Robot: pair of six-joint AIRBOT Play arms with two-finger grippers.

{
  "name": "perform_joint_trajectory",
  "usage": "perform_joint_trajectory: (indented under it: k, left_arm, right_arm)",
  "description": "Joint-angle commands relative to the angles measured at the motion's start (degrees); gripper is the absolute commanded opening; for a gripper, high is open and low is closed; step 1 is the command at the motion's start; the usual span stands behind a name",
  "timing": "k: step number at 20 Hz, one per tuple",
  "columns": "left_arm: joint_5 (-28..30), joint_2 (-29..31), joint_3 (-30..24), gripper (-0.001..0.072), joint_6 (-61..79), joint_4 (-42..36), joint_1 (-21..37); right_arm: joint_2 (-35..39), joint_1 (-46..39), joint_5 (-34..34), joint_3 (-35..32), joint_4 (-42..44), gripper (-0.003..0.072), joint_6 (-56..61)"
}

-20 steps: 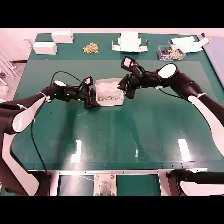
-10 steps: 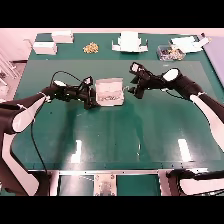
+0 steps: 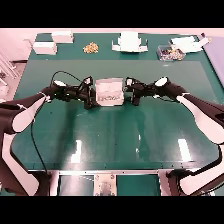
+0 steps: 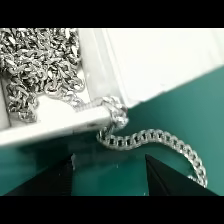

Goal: Fold the box and place the chain.

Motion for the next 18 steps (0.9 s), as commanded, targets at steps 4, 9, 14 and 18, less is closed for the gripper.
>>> perform_joint_trajectory:
  k: [4, 9, 14, 18]
  left_arm:
    - [0.02, 0.02, -0.02, 0.0533, 0.00, 0.00, -0.02]
    - [0.00, 0.02, -0.02, 0.0533, 0.00, 0.00, -0.02]
    - [0.02, 0.02, -0.02, 0.0533, 0.00, 0.00, -0.02]
    - [0.02, 0.02, -0.02, 0.0533, 0.00, 0.00, -0.02]
  right_arm:
    - [-1.62, 1.42, -0.79, 1.60, 1.77, 0.0538, -3.39]
    - [-3.17, 2.16, -1.09, 1.60, 1.57, 0.0418, -5.20]
    - [-3.17, 2.12, -5.42, 1.60, 1.62, 0.0007, -4.63]
    - [-1.86, 1.22, -5.60, 1.57, 1.55, 0.0008, -1.25]
